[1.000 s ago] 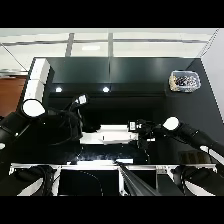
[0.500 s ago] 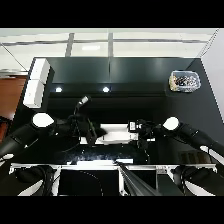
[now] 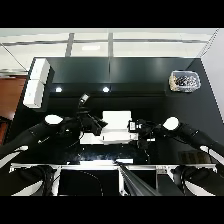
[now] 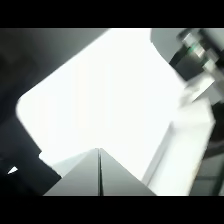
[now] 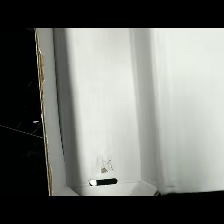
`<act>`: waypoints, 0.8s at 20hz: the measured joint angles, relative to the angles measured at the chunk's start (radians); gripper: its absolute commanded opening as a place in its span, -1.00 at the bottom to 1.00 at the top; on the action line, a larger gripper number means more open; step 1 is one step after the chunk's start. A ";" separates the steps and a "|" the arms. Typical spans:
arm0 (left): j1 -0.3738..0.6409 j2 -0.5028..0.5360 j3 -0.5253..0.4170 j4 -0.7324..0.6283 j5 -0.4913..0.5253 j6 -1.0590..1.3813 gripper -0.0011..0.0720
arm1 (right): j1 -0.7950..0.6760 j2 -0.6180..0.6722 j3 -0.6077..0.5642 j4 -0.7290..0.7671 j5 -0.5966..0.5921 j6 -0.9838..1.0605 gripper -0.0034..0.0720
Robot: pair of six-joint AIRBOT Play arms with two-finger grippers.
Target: Fold the box and place the chain.
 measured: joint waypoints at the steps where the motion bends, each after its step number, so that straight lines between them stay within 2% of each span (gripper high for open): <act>1: -0.013 -0.013 0.000 0.016 0.005 0.004 -0.90 | 0.000 0.000 0.000 0.000 0.000 0.000 -0.26; 6: -0.050 -0.037 0.006 0.068 0.024 0.014 -0.90 | 0.000 0.000 0.000 0.000 0.000 -0.001 -0.26; 10: -0.010 0.009 0.046 0.180 -0.024 0.008 -0.90 | 0.000 0.000 0.000 0.000 0.000 0.000 -0.26; 12: 0.035 0.072 0.060 0.278 -0.064 -0.017 -0.90 | 0.000 0.000 0.000 0.000 0.000 0.000 -0.26; 15: 0.117 0.196 0.068 0.538 -0.186 -0.069 -0.89 | 0.000 0.000 0.000 0.000 0.000 0.000 -0.26; 16: 0.146 0.239 0.069 0.632 -0.244 -0.092 -0.73 | 0.000 0.000 0.000 0.000 0.000 0.000 -0.26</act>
